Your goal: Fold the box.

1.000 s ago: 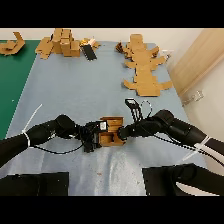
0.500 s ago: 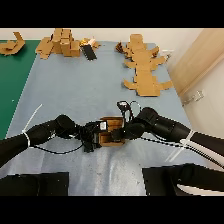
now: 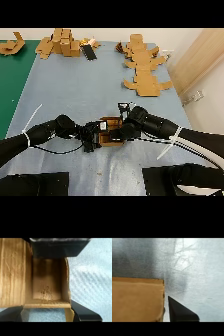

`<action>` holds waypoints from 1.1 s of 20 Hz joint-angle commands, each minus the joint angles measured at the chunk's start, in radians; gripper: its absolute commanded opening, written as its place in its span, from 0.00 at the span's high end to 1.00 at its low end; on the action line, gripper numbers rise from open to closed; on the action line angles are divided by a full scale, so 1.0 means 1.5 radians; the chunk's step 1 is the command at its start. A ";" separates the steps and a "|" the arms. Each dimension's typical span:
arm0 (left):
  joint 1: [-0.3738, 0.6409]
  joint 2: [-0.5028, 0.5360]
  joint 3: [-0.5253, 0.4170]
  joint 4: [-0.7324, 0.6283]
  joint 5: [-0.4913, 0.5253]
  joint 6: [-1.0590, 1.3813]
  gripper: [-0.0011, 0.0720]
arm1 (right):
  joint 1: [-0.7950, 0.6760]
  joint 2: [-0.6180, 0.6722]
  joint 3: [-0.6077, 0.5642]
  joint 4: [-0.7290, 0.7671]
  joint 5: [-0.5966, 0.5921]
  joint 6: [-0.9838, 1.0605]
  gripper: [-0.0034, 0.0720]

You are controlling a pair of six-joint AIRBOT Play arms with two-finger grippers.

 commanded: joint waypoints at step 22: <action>0.001 0.000 0.001 0.000 0.000 0.000 0.30 | 0.012 0.027 0.027 -0.030 -0.016 0.034 0.48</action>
